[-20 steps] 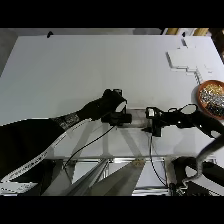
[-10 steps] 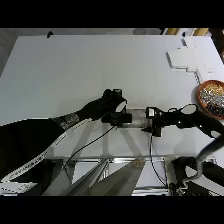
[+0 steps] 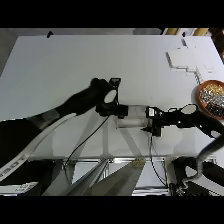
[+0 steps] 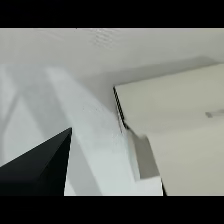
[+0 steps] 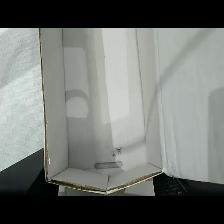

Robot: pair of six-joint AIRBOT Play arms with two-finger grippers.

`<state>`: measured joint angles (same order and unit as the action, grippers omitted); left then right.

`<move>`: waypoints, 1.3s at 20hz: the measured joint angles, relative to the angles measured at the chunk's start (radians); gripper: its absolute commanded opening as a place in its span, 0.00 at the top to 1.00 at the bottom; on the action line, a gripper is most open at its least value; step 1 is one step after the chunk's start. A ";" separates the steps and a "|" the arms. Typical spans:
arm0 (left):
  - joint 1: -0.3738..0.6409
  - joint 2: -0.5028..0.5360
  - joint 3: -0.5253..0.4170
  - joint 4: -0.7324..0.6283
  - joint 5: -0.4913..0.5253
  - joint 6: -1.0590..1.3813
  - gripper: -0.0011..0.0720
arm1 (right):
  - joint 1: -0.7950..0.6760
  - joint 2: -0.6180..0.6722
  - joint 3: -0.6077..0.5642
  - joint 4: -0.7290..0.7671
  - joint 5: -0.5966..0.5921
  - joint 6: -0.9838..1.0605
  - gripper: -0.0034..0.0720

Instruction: Fold the box and place the chain.

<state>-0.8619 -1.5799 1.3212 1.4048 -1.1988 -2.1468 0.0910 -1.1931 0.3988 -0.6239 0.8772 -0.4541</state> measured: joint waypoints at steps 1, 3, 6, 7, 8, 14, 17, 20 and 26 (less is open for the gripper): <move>0.013 0.019 -0.002 0.001 -0.008 0.058 0.20 | 0.000 0.000 0.000 0.000 0.000 0.000 0.53; 0.036 0.076 -0.023 0.014 -0.047 0.218 0.20 | 0.000 0.000 0.000 0.000 0.000 0.000 0.53; 0.082 0.194 -0.134 -0.016 -0.025 0.533 0.20 | 0.000 0.000 0.000 0.000 0.001 0.000 0.53; 0.106 0.237 -0.193 -0.058 0.008 0.682 0.19 | 0.000 0.000 0.000 0.000 0.001 0.000 0.53; 0.131 0.277 -0.250 -0.116 0.041 0.838 0.19 | 0.000 0.000 0.000 0.000 0.001 0.000 0.53; 0.272 0.303 -0.518 -0.515 0.234 1.894 0.20 | 0.000 0.000 0.000 -0.001 0.002 0.000 0.53; 0.291 0.219 -0.558 -0.654 0.279 2.224 0.11 | 0.000 0.000 0.000 -0.001 0.002 0.000 0.53; 0.292 0.166 -0.573 -0.783 0.315 2.404 0.03 | 0.000 0.000 0.000 -0.001 0.002 0.000 0.53; 0.275 0.135 -0.581 -0.918 0.347 2.538 0.03 | 0.000 0.000 0.000 -0.001 0.002 0.000 0.53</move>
<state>-0.5873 -1.4445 0.7399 0.4866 -0.8520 0.3908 0.0910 -1.1934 0.3988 -0.6247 0.8787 -0.4538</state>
